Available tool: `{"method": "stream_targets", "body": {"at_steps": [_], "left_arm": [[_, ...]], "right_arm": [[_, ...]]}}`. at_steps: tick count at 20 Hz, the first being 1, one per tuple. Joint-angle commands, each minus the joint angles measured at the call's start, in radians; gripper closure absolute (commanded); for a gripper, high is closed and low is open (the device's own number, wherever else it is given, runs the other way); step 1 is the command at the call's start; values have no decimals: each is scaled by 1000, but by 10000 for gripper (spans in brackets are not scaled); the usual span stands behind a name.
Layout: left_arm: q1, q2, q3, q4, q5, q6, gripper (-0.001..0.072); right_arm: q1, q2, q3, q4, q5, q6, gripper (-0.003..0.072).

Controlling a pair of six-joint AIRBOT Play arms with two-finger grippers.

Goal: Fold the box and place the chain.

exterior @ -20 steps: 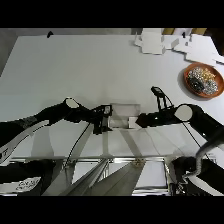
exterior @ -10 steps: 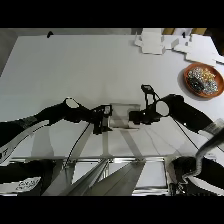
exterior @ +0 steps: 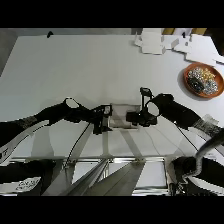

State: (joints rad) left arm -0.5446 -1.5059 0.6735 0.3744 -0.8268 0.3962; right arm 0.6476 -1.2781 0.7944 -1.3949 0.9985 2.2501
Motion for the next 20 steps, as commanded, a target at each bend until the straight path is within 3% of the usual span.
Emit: {"method": "stream_targets", "body": {"at_steps": [1,3,7,9,12,13,14,20], "left_arm": [[1,0,0,0,0,0,576],[1,0,0,0,0,0,576],[1,0,0,0,0,0,576],[1,0,0,0,0,0,576],[0,0,0,0,0,0,576],[1,0,0,0,0,0,576],[1,0,0,0,0,0,576],[0,0,0,0,0,0,576]], "right_arm": [[2,-6,2,-18,3,31,450],[2,-8,2,-19,3,30,482],[27,-10,2,-85,3,19,637],[37,-10,2,-106,-1,18,665],[37,-10,2,-108,-11,-39,646],[37,-10,2,-109,-17,-61,521],[37,-10,2,-116,-23,-63,449],[61,-10,2,-129,-100,-56,460]]}}
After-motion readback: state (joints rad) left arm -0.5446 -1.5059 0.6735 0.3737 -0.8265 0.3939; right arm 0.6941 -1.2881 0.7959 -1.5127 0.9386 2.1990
